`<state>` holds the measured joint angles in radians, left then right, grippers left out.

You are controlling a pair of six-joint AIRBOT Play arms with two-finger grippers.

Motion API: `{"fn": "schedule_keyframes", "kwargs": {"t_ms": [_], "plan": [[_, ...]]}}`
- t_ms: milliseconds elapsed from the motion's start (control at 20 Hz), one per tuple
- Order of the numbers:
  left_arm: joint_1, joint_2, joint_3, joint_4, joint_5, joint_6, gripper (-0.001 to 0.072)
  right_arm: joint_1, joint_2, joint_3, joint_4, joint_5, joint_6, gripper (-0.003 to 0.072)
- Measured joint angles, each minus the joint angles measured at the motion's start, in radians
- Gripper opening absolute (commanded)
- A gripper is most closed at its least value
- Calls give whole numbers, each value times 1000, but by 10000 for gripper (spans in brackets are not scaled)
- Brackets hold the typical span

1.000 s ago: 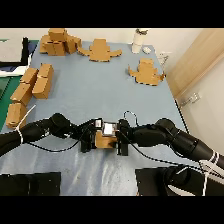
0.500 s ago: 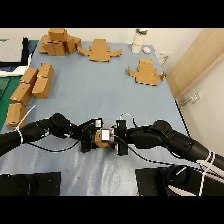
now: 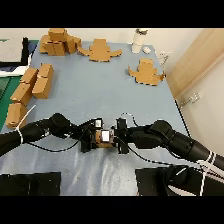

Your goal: Fold the box.

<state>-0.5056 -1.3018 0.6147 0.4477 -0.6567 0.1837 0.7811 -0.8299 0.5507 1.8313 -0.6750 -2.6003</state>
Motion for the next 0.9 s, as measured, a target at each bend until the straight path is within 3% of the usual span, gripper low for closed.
{"fn": "schedule_keyframes", "kwargs": {"t_ms": [200, 300, 900], "plan": [[0, 0, 0, 0, 0, 0, 522, 0, 14, 0, -3, 1, 0, 327], [0, 0, 0, 0, 0, 1, 522, 0, 16, 0, -3, 1, 0, 215], [0, 0, 0, 1, 0, 3, 521, 6, -10, -4, 51, -38, 0, 211]]}}
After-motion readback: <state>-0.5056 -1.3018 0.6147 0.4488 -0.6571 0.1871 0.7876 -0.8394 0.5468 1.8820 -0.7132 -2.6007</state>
